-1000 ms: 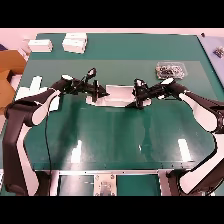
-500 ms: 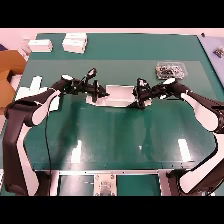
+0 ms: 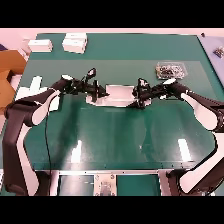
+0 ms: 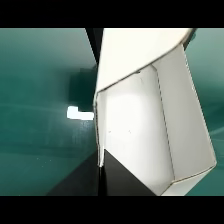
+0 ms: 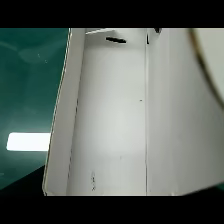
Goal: Fold the box and place the chain.
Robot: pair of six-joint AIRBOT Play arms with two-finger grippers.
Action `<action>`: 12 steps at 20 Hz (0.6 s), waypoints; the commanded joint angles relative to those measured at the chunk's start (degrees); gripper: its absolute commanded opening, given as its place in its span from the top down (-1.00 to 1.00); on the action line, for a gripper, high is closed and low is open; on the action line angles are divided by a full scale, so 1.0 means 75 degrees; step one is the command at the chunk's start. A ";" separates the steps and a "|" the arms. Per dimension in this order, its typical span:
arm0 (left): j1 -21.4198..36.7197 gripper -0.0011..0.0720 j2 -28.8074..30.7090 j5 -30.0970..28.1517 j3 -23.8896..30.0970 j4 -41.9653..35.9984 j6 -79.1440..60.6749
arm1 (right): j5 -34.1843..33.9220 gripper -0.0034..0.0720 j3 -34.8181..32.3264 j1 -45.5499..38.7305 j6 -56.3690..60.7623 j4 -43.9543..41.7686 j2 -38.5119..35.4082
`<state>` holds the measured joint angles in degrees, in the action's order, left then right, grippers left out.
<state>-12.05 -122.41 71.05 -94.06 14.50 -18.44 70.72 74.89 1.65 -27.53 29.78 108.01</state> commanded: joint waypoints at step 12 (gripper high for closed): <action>0.0003 0.92 0.0006 0.0003 -0.0006 0.0000 -0.0003 | -0.0079 -0.77 0.0006 0.0000 -0.0370 -0.0256 0.0181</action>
